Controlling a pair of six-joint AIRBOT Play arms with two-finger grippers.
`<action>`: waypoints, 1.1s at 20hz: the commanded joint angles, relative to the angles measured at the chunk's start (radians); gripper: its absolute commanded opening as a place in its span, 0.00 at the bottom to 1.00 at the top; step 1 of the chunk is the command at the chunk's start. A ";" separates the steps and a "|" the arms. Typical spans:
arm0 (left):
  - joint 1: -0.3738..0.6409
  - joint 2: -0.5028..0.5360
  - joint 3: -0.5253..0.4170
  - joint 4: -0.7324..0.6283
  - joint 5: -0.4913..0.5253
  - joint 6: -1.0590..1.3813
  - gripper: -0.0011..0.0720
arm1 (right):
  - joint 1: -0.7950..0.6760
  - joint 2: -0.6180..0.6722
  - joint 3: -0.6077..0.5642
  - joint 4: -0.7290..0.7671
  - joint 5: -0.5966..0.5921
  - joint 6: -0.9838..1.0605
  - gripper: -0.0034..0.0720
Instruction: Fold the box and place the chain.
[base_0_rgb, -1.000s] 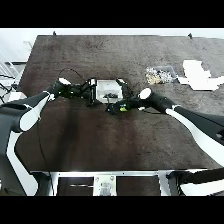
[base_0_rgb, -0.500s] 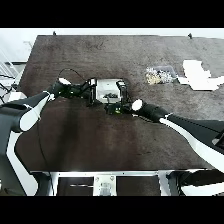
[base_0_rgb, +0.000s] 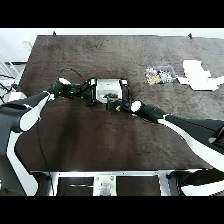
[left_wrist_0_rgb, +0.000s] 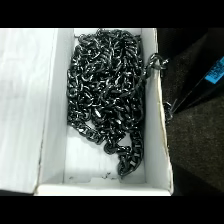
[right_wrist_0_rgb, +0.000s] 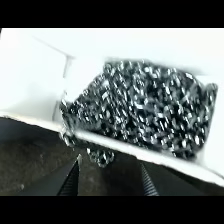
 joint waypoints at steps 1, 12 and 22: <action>0.000 0.001 0.000 -0.001 0.000 0.000 0.59 | 0.008 -0.033 0.044 -0.002 0.039 0.003 0.63; 0.000 0.001 0.000 -0.003 0.000 0.000 0.59 | -0.039 -0.067 0.071 -0.002 0.149 0.014 0.31; 0.000 0.001 0.000 -0.003 0.000 0.000 0.59 | -0.049 -0.054 0.097 -0.002 0.202 0.019 0.06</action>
